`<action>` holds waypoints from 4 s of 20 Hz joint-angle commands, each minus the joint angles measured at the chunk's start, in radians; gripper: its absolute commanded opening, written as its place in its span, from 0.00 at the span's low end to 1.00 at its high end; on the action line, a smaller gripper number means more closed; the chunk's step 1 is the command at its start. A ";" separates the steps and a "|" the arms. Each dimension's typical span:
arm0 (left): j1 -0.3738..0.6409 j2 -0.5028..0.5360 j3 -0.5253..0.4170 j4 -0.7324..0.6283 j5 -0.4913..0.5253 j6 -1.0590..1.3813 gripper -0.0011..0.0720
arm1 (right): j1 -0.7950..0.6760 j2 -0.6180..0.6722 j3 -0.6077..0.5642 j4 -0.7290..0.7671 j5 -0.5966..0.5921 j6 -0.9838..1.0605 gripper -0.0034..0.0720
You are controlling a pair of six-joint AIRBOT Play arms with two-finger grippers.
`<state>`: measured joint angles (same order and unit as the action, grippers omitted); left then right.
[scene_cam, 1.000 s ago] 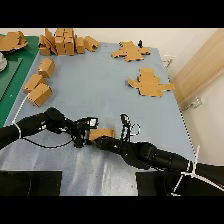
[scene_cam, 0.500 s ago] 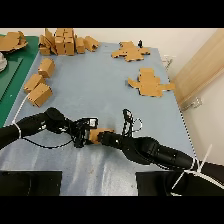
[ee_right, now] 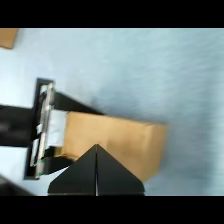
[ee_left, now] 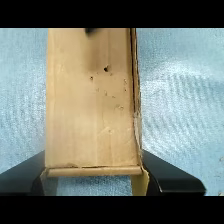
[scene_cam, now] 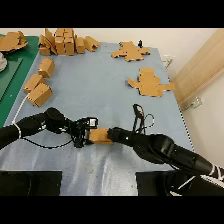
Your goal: Fold the box.
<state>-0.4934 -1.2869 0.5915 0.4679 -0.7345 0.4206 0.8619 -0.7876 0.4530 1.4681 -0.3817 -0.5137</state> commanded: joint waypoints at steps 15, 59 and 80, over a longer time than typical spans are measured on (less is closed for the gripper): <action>0.000 0.000 0.000 -0.001 0.001 0.000 0.53 | -0.266 0.214 0.001 -0.156 -0.166 0.000 0.05; 0.645 -0.383 0.642 0.007 0.356 -0.751 0.97 | -0.266 0.126 0.001 -0.204 -0.089 0.106 0.05; 0.203 -0.109 0.652 0.433 -0.300 -1.336 0.03 | -0.305 -0.509 0.639 0.207 -0.463 -0.770 0.05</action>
<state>-0.1776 -1.3991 1.2442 0.7963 -0.9649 -0.7708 0.5816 -1.1805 0.9787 1.6218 -0.7506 -1.1278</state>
